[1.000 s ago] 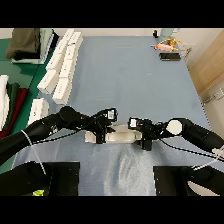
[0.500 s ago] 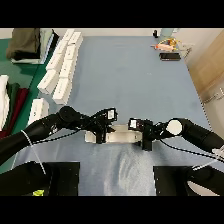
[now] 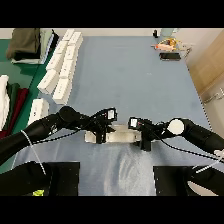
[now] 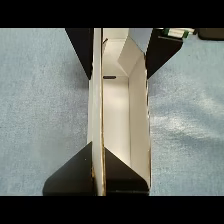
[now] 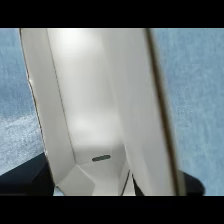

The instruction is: Fold the box.

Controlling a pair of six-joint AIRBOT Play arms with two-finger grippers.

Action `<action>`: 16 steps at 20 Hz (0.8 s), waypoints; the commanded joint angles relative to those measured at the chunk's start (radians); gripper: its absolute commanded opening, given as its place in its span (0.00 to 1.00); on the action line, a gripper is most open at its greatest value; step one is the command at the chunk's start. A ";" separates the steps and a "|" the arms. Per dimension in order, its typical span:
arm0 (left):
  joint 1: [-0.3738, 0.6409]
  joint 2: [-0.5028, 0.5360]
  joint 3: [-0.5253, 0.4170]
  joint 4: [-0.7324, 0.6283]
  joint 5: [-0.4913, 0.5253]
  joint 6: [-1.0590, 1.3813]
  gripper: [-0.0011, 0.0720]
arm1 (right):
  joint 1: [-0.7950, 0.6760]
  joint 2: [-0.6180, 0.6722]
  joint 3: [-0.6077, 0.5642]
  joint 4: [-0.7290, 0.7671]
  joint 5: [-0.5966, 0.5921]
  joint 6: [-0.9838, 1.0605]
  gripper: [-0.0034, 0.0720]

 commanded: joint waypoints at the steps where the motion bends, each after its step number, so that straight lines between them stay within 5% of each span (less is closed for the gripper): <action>1: 0.000 0.000 0.000 0.000 0.000 0.000 0.03 | 0.000 0.001 0.000 0.008 -0.002 -0.007 0.91; 2: 0.000 0.000 0.000 0.000 0.000 0.000 0.04 | 0.000 0.000 0.000 0.006 -0.002 -0.008 0.91; 4: 0.000 0.000 0.000 0.000 0.000 0.000 0.03 | 0.000 -0.001 -0.004 -0.001 -0.004 -0.008 0.76; 6: 0.000 0.000 0.000 0.000 0.000 0.000 0.04 | 0.000 -0.005 -0.020 -0.010 -0.012 -0.008 0.74; 9: 0.000 0.000 0.000 0.000 0.000 0.000 0.04 | 0.000 -0.007 -0.039 -0.010 -0.036 -0.008 0.76; 11: 0.000 0.000 0.000 0.000 0.000 0.000 0.04 | 0.000 -0.007 -0.039 -0.010 -0.048 -0.008 0.94; 16: 0.000 0.000 0.000 0.000 0.000 0.000 0.03 | 0.000 -0.006 -0.039 -0.008 -0.050 -0.008 0.92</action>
